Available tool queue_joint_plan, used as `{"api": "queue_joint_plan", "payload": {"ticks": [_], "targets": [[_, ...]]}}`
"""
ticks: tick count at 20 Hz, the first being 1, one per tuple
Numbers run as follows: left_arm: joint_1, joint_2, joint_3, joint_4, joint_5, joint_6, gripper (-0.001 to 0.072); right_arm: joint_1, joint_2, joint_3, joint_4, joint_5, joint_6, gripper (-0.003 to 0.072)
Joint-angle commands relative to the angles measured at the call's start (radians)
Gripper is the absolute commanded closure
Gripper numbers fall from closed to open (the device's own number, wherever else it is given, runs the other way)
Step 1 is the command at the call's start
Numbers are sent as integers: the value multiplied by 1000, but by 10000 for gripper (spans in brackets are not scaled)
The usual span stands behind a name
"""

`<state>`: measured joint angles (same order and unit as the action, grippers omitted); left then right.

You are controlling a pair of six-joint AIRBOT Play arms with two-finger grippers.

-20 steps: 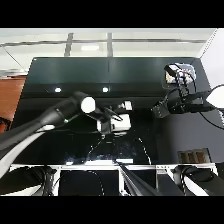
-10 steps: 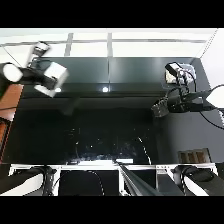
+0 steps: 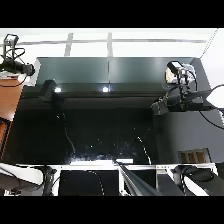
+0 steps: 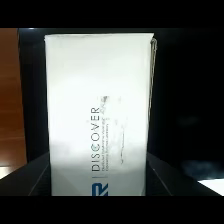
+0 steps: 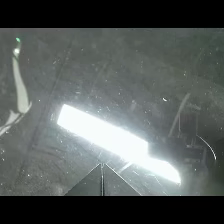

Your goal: Fold the box and place the chain.

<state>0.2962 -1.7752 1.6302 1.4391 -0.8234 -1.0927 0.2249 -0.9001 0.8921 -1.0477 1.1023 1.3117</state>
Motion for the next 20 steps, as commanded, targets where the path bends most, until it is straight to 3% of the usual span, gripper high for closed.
{"api": "queue_joint_plan", "payload": {"ticks": [1, 4, 5, 6, 9, 11, 12, 13, 14, 15, 18, 20], "targets": [[19, -175, 175, -92, -67, -39, 417, 0, 1, 0, 0, -8, 29, 672], [19, -246, 263, -119, -145, -42, 387, 0, 1, 0, 0, -7, 32, 672], [16, -246, 279, -119, -156, -45, 146, 0, 1, 0, 0, -7, 32, 672], [12, -241, 310, -112, -164, -103, -9, 0, 1, 0, 0, -8, 32, 672], [3, -234, 505, -79, -341, -178, -8, 0, 1, 0, -1, -8, 31, 672], [-3, -165, 555, -116, -407, -212, 4, 0, 1, 0, -2, -8, 31, 672], [-6, -113, 531, -137, -407, -238, 53, 0, 1, 0, -5, -10, 31, 672], [-10, -53, 492, -168, -407, -255, 227, 0, 0, 0, -5, -17, 31, 672], [-15, 1, 451, -204, -420, -255, 513, 0, 0, -3, -6, -39, 31, 672], [-20, 56, 400, -262, -450, -256, 686, 0, 0, -12, -6, -72, 31, 672], [-97, 193, 238, -388, -567, -260, 689, 0, 0, -87, -10, -217, 26, 672], [-206, 329, 56, -372, -502, -245, 689, 0, 0, -171, -29, -315, 28, 672]]}}
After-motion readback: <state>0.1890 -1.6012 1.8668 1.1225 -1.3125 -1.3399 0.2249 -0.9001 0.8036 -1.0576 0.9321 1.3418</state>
